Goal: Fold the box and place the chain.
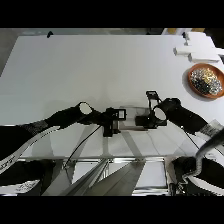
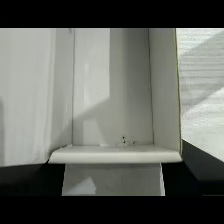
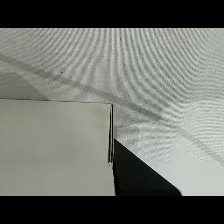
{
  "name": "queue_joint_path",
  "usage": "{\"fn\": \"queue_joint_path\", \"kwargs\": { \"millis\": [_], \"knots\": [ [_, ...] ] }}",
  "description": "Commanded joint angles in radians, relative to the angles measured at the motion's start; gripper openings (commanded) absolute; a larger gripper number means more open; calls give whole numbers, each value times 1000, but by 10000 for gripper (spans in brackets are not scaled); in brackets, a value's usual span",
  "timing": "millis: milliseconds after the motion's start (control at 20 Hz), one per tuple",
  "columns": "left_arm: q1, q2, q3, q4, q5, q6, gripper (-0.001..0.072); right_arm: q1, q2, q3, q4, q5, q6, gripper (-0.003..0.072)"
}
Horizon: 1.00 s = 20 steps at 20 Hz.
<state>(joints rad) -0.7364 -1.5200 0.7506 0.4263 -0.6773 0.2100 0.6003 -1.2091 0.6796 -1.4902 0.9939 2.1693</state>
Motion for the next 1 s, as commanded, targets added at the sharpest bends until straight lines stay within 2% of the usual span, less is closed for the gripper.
{"fn": "queue_joint_path", "kwargs": {
  "millis": [0,400,700,750,800,950],
  "knots": [
    [0,0,0,0,0,0,210,1,0,1,-8,5,3,187],
    [0,0,0,0,0,0,210,1,-1,-1,-59,14,8,185],
    [0,0,0,0,0,0,210,1,-29,-3,-42,15,33,170],
    [0,0,0,0,0,0,210,1,-31,-3,-39,16,33,112],
    [-1,0,0,0,0,0,210,1,-30,-3,-39,16,33,15],
    [0,0,0,0,0,0,210,1,-28,-2,-39,19,18,15]
  ]
}}
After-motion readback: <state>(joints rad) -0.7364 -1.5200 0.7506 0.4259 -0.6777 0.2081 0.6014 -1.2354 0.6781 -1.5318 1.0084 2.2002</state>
